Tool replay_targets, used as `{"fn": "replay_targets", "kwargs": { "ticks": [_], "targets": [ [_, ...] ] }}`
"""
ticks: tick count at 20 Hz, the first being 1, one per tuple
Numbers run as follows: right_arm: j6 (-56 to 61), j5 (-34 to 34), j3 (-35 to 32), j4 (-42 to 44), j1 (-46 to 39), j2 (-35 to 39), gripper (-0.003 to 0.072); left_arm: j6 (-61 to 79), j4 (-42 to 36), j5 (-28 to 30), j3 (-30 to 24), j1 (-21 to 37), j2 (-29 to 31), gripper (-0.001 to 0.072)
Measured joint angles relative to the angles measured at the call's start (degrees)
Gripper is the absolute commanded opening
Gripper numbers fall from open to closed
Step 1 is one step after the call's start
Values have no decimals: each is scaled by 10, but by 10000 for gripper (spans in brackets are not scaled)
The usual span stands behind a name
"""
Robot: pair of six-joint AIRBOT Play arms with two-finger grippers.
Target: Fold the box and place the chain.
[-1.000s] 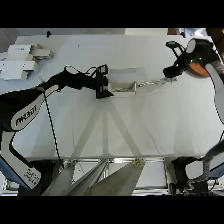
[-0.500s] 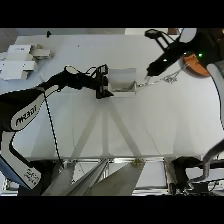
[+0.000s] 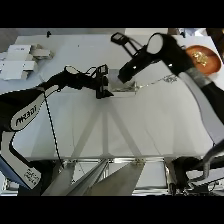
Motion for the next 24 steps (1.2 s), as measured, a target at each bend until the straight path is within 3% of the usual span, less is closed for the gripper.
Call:
{"fn": "replay_targets", "kwargs": {
  "ticks": [2, 3, 5, 9, 13, 19, 20, 22, 24],
  "targets": [
    [4, -9, 0, -20, 9, -33, 16, 0, 0, 0, 0, 0, 0, 395],
    [9, -13, 0, -31, 11, -45, 51, 0, 0, 0, 0, 0, 0, 395],
    [21, -16, 0, -49, 13, -64, 345, 0, 0, 0, 0, 0, 0, 395],
    [35, -12, 0, -52, 5, -59, 332, 0, 0, 0, 0, 0, 0, 395],
    [52, 12, 0, -45, -32, 2, 332, 0, 0, 0, 0, 0, 0, 395],
    [97, 35, 0, -53, -177, 65, 341, 0, 0, 0, 0, 0, 0, 395],
    [105, 44, 0, -62, -206, 64, 352, 0, 0, 0, 0, 0, 0, 395],
    [113, 59, 0, -77, -257, 52, 509, 0, 0, 0, 0, 0, 0, 395],
    [124, 69, 0, -99, -297, 32, 527, 0, 0, 0, 0, 0, 0, 395]
  ]
}}
